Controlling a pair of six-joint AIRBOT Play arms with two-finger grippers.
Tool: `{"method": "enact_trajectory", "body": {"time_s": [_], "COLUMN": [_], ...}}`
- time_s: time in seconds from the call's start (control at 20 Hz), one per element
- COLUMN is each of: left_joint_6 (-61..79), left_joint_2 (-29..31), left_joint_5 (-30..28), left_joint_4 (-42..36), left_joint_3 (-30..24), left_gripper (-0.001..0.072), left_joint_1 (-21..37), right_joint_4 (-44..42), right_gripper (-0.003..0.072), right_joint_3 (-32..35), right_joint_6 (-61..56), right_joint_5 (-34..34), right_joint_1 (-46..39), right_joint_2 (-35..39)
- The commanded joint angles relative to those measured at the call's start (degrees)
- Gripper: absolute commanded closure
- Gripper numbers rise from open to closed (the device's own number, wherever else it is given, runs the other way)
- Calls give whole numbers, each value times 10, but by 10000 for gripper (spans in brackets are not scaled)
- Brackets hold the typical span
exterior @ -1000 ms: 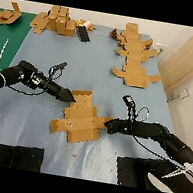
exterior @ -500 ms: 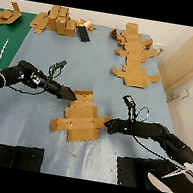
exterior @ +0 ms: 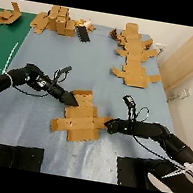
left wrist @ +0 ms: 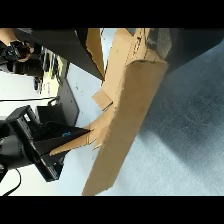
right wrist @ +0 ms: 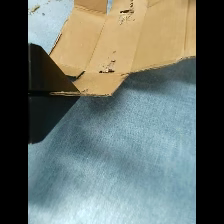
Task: Fold the box.
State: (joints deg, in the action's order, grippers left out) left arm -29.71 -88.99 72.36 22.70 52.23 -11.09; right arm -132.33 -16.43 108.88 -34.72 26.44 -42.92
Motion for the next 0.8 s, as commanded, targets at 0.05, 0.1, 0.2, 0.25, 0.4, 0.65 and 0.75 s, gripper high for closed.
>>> {"method": "enact_trajectory", "body": {"time_s": [0.05, 0.1, 0.2, 0.25, 0.4, 0.65, 0.75], "left_joint_6": [9, 18, 30, 32, 40, 51, 54], "left_joint_2": [-11, -11, -11, -11, -11, -11, -11], "left_joint_5": [4, 7, 8, 8, 7, 2, 0], "left_joint_4": [1, -1, -5, -8, -8, -9, -10], "left_joint_3": [13, 15, 15, 15, 15, 15, 15], "left_gripper": [251, 404, 507, 507, 509, 617, 617], "left_joint_1": [-4, -4, -4, -6, -15, -21, -21], "right_joint_4": [0, 0, 0, 0, 1, 1, 1], "right_gripper": [684, 683, 683, 683, 683, 683, 683], "right_joint_3": [0, 0, 0, 0, 0, 0, 0], "right_joint_6": [0, 0, 0, 0, 0, 0, 0], "right_joint_5": [0, 0, 0, 0, 0, 0, -1], "right_joint_1": [0, 0, 0, 0, 0, 0, 0], "right_joint_2": [0, 0, 0, 0, 0, 0, 0]}}
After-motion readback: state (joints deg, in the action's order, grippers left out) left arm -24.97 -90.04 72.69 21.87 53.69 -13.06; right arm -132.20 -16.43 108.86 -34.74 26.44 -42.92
